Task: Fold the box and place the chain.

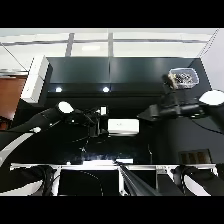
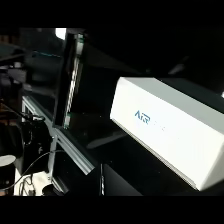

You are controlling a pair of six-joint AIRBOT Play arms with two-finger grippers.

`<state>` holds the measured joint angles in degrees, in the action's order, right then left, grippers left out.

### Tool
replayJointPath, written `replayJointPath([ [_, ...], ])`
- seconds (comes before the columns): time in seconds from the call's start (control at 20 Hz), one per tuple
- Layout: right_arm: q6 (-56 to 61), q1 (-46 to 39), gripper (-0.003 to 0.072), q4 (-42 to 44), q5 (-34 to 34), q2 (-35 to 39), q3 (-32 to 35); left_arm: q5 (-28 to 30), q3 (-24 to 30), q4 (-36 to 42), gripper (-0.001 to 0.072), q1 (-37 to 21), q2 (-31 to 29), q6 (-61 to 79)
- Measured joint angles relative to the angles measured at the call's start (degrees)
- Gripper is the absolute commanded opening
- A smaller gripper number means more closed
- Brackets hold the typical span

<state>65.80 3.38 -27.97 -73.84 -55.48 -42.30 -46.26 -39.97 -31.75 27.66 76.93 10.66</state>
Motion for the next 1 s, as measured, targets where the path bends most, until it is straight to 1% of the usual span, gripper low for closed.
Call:
replayJointPath([
  [0.15, 0.0, -6.3, 0.0011, -1.8, -3.5, 4.4, -0.4, -1.2, -0.2, -4.0, 0.0712, -1.4, -3.5, -3.7],
  [0.25, 0.0, -9.5, 0.0011, -2.4, -4.6, 6.0, -0.5, -2.9, -0.6, -5.5, 0.0712, -1.3, -5.9, -6.3],
  [0.3, 0.0, -10.6, 0.0011, -2.5, -4.8, 6.4, -0.5, -3.8, -1.2, -5.9, 0.0712, -0.6, -6.7, -8.2],
  [0.45, 0.0, -12.4, 0.0012, -2.9, -4.2, 7.2, -0.5, -3.2, -3.7, -6.7, 0.0705, 3.5, -7.0, -12.3],
  [0.6, 0.0, -13.1, 0.0012, -3.2, -3.5, 7.5, -0.5, 0.7, -7.3, -6.6, 0.0705, 8.3, -4.5, -16.3],
  [0.75, 0.2, -13.5, 0.0012, -4.2, -2.9, 7.6, -0.5, 3.5, -11.7, -5.8, 0.0705, 11.6, 0.0, -18.9],
  [0.9, 0.0, -14.9, 0.0012, -4.9, -1.5, 7.6, -0.5, 4.2, -15.6, -4.8, 0.0706, 13.3, 4.5, -20.0],
  [1.0, -0.2, -16.1, 0.0011, -5.0, -0.9, 7.6, -0.5, 3.5, -17.7, -4.4, 0.0705, 13.7, 6.9, -20.3],
])
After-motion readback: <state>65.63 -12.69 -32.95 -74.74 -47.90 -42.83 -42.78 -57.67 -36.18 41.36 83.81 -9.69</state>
